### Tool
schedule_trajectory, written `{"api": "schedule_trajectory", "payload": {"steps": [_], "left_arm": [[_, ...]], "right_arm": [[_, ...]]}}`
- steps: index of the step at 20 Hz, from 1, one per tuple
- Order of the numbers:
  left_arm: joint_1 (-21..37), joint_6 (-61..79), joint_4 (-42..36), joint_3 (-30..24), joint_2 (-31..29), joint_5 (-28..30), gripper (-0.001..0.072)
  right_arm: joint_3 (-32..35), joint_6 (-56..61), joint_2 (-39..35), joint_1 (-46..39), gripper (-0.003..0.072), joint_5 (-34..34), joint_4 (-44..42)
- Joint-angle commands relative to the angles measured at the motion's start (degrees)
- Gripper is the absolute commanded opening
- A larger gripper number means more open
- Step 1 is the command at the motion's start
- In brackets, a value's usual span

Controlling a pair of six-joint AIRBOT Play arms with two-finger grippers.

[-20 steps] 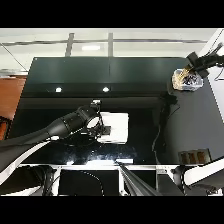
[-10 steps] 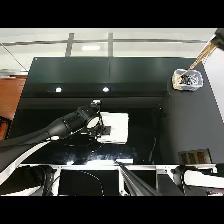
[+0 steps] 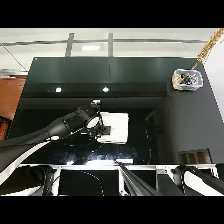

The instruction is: Fold the box and place the chain.

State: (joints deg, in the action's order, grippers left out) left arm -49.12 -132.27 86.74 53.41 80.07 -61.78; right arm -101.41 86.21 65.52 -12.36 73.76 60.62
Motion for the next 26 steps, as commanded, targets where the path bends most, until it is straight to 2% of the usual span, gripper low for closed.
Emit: {"api": "schedule_trajectory", "payload": {"steps": [1, 7, 9, 11, 15, 20, 23, 26], "left_arm": [[0.02, 0.02, 0.00, 0.00, 0.02, -0.04, 0.0032], [0.02, 0.02, 0.00, 0.00, 0.02, 0.00, 0.0032], [0.02, 0.02, 0.00, 0.00, 0.02, -0.02, 0.0033], [0.02, 0.02, 0.00, 0.00, 0.02, 0.00, 0.0033], [0.02, 0.02, 0.00, 0.00, 0.02, 0.00, 0.0032], [0.02, 0.02, 0.00, 0.00, 0.02, -0.02, 0.0033], [0.02, 0.02, 0.00, 0.00, 0.02, -0.04, 0.0032], [0.02, 0.02, -0.02, 0.00, 0.02, -0.07, 0.0032]], "right_arm": [[1.57, -1.95, -6.67, 6.10, 0.0041, 3.43, -0.59], [2.58, -2.27, -10.32, 18.05, 0.0041, 18.58, -0.42], [6.73, -2.29, -10.84, 22.45, 0.0041, 21.29, -0.59], [12.63, -2.29, -11.15, 27.56, 0.0041, 21.16, -0.59], [26.16, -2.27, -11.15, 37.81, 0.0041, 13.07, -1.25], [40.81, -2.27, -10.69, 45.83, 0.0040, -1.95, -4.70], [45.57, -2.27, -10.19, 47.08, 0.0041, -8.33, -6.88], [46.27, -2.29, -8.74, 47.78, 0.0041, -9.62, -6.88]]}}
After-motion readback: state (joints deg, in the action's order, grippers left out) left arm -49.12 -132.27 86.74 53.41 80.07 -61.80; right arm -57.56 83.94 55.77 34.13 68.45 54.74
